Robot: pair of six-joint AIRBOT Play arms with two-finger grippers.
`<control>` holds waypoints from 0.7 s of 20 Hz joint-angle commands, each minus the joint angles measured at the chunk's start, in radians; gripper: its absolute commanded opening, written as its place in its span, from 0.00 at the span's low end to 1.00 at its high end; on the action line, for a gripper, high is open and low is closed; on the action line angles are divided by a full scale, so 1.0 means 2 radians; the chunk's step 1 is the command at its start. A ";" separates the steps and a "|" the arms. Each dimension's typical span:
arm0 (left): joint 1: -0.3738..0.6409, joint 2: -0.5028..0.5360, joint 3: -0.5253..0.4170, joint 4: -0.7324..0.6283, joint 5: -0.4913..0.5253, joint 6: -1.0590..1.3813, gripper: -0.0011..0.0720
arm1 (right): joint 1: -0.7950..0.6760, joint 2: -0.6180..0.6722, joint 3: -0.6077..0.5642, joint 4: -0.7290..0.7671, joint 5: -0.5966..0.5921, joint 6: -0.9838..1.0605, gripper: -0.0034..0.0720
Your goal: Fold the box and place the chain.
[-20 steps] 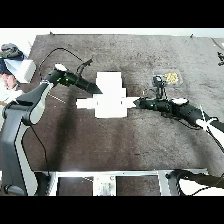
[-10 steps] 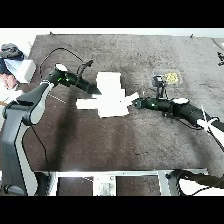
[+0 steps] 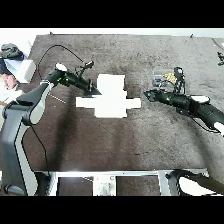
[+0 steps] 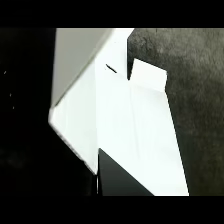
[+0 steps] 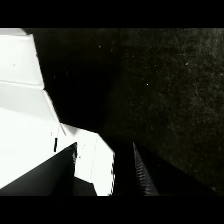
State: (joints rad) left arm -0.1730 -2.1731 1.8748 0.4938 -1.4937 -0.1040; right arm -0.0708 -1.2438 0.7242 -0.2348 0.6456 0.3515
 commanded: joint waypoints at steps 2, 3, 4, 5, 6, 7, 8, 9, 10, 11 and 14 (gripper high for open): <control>0.000 0.011 -0.014 -0.006 0.002 0.132 0.02 | -0.007 0.006 0.000 -0.020 0.013 0.015 0.58; 0.000 0.018 -0.027 -0.011 0.020 0.151 0.02 | -0.007 0.006 0.000 -0.021 0.013 0.016 0.58; 0.000 0.028 -0.046 -0.021 0.044 0.175 0.02 | -0.007 0.006 0.000 -0.024 0.014 0.015 0.58; 0.000 0.037 -0.065 -0.034 0.069 0.194 0.02 | -0.007 0.006 0.000 -0.029 0.014 0.016 0.58; 0.000 0.044 -0.082 -0.047 0.091 0.209 0.02 | -0.007 0.006 0.000 -0.035 0.014 0.016 0.58; 0.000 0.045 -0.092 -0.059 0.103 0.216 0.02 | -0.007 0.006 0.000 -0.040 0.014 0.019 0.58; 0.000 0.044 -0.100 -0.060 0.112 0.217 0.02 | -0.007 0.006 0.000 -0.042 0.014 0.019 0.58; 0.000 0.044 -0.109 -0.060 0.122 0.220 0.02 | -0.007 0.006 0.000 -0.042 0.014 0.019 0.58; 0.000 0.044 -0.115 -0.060 0.131 0.223 0.02 | -0.007 0.006 0.000 -0.042 0.014 0.019 0.58; 0.000 0.043 -0.119 -0.060 0.139 0.223 0.02 | -0.007 0.005 0.000 -0.042 0.014 0.016 0.58; -0.001 0.040 -0.125 -0.059 0.156 0.226 0.03 | -0.007 0.004 0.000 -0.050 0.014 0.001 0.58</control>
State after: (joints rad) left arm -0.1741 -2.0907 1.6470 0.3820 -1.2354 0.3237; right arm -0.0849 -1.2343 0.7242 -0.3180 0.6731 0.3782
